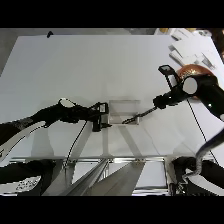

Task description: Fold the box and place the chain.

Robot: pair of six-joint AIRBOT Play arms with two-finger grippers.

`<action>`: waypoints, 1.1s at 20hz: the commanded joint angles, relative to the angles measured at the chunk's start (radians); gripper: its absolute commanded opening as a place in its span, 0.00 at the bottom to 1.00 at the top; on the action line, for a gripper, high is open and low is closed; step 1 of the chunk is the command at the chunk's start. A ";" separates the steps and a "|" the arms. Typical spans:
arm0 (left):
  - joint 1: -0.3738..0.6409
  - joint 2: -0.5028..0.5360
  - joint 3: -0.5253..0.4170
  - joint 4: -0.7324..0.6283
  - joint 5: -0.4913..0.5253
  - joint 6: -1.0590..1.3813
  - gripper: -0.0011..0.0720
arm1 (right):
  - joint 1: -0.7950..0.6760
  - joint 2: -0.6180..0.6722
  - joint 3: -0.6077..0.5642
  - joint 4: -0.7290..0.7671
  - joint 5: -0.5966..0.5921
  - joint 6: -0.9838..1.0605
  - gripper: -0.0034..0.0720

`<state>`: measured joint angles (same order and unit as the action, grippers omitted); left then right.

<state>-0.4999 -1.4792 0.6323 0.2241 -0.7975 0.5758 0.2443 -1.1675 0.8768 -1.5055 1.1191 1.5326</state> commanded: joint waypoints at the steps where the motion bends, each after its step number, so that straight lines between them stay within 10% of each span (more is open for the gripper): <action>1: 0.000 -0.001 0.000 0.000 0.000 0.000 0.22 | -0.022 -0.098 -0.031 -0.046 -0.031 0.044 0.37; 22: 0.000 -0.001 0.000 0.000 0.000 0.000 0.22 | -0.022 -0.212 -0.031 -0.050 -0.172 0.116 0.30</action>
